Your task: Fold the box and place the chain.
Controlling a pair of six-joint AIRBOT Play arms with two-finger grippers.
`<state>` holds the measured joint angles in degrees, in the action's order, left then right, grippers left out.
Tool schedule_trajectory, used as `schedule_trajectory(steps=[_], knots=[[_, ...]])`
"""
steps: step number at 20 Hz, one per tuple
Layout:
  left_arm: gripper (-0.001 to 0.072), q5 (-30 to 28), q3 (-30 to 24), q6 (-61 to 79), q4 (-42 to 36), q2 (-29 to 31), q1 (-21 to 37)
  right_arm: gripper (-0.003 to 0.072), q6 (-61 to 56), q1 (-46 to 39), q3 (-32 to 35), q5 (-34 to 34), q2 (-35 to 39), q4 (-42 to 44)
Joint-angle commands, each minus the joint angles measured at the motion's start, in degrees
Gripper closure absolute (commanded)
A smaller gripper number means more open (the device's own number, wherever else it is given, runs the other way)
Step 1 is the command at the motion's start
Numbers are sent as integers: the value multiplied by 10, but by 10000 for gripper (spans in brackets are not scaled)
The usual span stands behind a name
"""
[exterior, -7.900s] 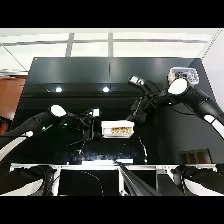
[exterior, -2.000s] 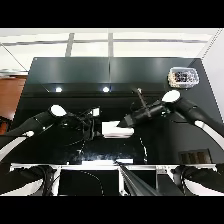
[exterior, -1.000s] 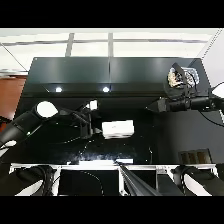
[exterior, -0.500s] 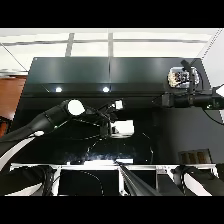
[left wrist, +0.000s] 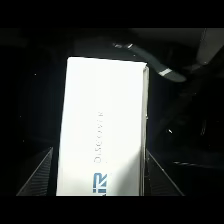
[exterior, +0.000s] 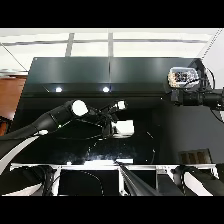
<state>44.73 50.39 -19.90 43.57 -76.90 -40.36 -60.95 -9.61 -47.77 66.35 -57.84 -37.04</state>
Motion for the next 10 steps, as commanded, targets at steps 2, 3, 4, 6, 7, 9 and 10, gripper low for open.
schedule_trajectory(steps=[2, 3, 4, 6, 7, 9, 10], knots=[[-3, 22, 0, -1, 17, -1, 0, 648, -2, -4, 0, 1, 0, 0], [-3, 18, 0, -1, 26, -1, 0, 648, -1, -4, 0, 1, 0, 0], [-3, 18, 0, -1, 27, -1, 0, 648, -1, -4, 0, 1, 0, 0], [-3, 17, 0, -1, 27, -1, 0, 648, -1, -4, 0, 1, 0, 0], [-3, 14, 0, -1, 27, -1, 0, 648, -1, -4, 0, 1, 0, 0], [-3, 8, 0, -1, 27, -1, -1, 648, -1, -4, 0, 0, 0, 0], [-3, 7, 0, -1, 27, -1, -1, 648, -1, -4, 0, 0, 0, 0]])
